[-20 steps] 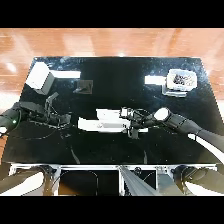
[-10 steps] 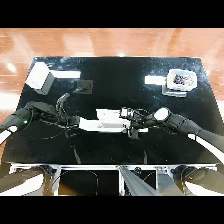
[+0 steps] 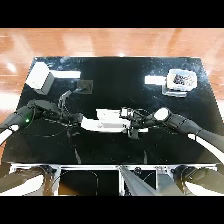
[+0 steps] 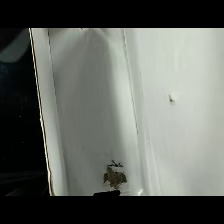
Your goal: Fold the box and place the chain.
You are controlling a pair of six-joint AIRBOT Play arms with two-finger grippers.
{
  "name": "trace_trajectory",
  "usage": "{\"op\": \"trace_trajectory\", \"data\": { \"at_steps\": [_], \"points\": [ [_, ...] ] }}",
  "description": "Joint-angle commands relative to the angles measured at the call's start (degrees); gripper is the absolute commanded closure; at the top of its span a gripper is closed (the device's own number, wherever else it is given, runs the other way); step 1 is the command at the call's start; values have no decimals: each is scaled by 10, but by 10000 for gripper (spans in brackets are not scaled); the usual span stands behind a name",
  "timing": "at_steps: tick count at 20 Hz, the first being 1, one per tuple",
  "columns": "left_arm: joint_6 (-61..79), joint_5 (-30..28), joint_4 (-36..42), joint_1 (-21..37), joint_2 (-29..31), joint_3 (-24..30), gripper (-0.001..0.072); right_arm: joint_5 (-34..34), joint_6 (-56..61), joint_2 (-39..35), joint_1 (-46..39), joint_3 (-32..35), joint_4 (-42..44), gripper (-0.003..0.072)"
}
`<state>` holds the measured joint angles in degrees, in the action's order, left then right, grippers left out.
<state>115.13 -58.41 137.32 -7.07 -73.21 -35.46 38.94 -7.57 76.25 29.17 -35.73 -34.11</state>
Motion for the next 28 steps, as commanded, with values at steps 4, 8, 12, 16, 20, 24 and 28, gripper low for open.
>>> {"op": "trace_trajectory", "data": {
  "at_steps": [4,8,12,16,20,24,28],
  "points": [
    [31,-36,2,-1,-2,-1,689,1,0,0,0,0,0,148],
    [31,-40,2,-1,-3,-2,688,0,1,1,10,0,-14,149],
    [31,-43,1,-1,-3,-4,575,-2,3,1,9,0,-14,149],
    [31,-67,1,-1,-3,-18,226,-2,3,1,9,0,-14,148],
    [30,-96,2,-1,-3,-43,78,-3,5,1,9,0,-14,148],
    [24,-78,4,-27,-3,-49,78,-7,8,1,9,0,-13,148],
    [0,-38,2,-66,-3,-49,78,-10,11,1,9,0,-13,148]
  ]
}}
